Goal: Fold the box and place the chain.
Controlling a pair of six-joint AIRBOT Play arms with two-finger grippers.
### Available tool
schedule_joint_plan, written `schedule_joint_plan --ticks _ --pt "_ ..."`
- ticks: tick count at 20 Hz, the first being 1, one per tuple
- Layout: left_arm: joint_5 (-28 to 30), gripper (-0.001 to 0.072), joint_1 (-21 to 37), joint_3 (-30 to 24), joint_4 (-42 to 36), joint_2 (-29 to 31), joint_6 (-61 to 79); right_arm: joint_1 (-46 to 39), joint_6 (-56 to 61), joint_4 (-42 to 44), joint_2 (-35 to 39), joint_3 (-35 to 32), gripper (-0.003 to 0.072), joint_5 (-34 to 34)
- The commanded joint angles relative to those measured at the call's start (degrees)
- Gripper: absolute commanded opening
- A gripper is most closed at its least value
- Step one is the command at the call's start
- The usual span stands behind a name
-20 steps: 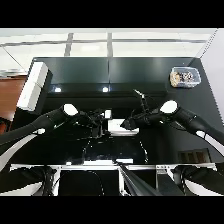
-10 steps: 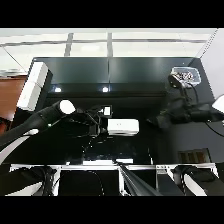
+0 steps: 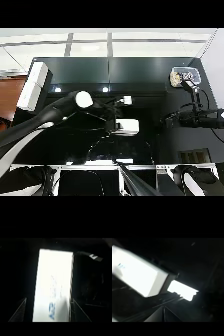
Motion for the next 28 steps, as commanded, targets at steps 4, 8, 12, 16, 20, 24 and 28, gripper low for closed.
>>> schedule_joint_plan --ticks 4,8,12,16,20,24,28 --pt "-1.05 0.0708 -4.31 7.37 5.46 -8.17 -9.88 -0.24 5.55 -15.32 0.22 -0.39 0.0015 -4.55" --pt "-5.51 0.0707 -4.42 7.96 5.35 -8.15 -10.03 -0.22 5.57 -14.88 0.22 -0.39 0.0016 -6.14" --pt "-6.6 0.0708 -4.61 8.55 5.44 -8.11 -10.03 -0.22 5.7 -14.88 0.2 -0.39 0.0015 -6.67" --pt "-7.89 0.0707 -5.27 9.53 9.01 -8.13 -10.19 -0.22 5.95 -14.86 0.2 -0.39 0.0016 -6.64" --pt "-5.7 0.0705 -9.31 9.55 20.61 -9.62 -18.97 -0.22 7.04 -14.78 0.11 -0.39 0.0015 -6.8" --pt "-11.67 0.0401 -10.38 11.3 31.98 -7.1 -30.05 -0.22 7.85 -14.64 0.11 -0.39 0.0016 -6.8" --pt "-29.2 0.0401 -2.08 12.63 39.8 3.96 -40.83 -0.22 8.28 -14.62 0.11 -0.39 0.0016 -7.67"
